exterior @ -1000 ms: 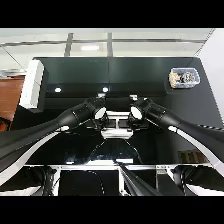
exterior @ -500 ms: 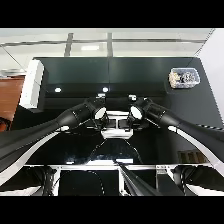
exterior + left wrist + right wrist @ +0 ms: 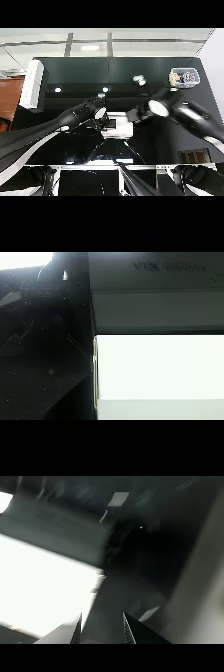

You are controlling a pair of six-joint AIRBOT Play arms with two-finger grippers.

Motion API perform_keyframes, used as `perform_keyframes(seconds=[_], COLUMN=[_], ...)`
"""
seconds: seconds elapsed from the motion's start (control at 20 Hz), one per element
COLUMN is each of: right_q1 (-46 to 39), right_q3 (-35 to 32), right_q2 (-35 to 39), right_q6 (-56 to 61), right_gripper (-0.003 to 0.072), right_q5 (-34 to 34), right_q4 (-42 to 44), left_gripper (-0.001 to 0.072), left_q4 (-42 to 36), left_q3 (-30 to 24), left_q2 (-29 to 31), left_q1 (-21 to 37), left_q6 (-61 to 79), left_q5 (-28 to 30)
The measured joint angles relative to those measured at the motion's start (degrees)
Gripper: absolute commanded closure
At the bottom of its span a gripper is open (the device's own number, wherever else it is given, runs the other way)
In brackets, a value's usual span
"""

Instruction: Fold the box and place the chain.

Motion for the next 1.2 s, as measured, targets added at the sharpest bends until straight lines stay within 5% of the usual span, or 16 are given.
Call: perform_keyframes(seconds=[0.2,0.3,0.5,0.65,0.9,1.0,1.2], right_q1=[-5.01,-11.37,-27.15,-36.89,-47.1,-49.66,-52.94], right_q3=[-1.07,-3.28,-5.68,0.85,26.47,36.37,48.24], right_q2=[4.92,4.68,-3.48,-13.38,-32.44,-39.28,-48.0], right_q6=[-2.47,-1.62,0.61,1.22,0.15,-0.59,-1.66], right_gripper=[0.0373,-0.0022,-0.0023,-0.0023,-0.0021,0.0088,0.0088], right_q5=[-3.41,-10.19,-24.39,-29.59,-18.05,-11.13,-3.69], right_q4=[-18.75,-23.02,-20.28,-12.74,-6.69,-4.94,-1.7], left_gripper=[0.0678,0.0678,0.0678,0.0678,0.0678,0.0678,0.0678], left_q4=[0.0,0.0,0.0,0.0,0.0,0.0,0.02], left_q3=[0.0,0.0,0.0,0.0,0.0,0.0,0.0], left_q2=[0.0,0.0,0.0,0.0,-0.02,0.0,0.0], left_q1=[0.0,0.0,0.0,0.0,0.0,0.0,0.0], left_q6=[-0.04,-0.17,-0.15,-0.13,0.0,0.0,-0.02], left_q5=[0.02,0.0,0.0,0.0,0.0,0.0,0.0])
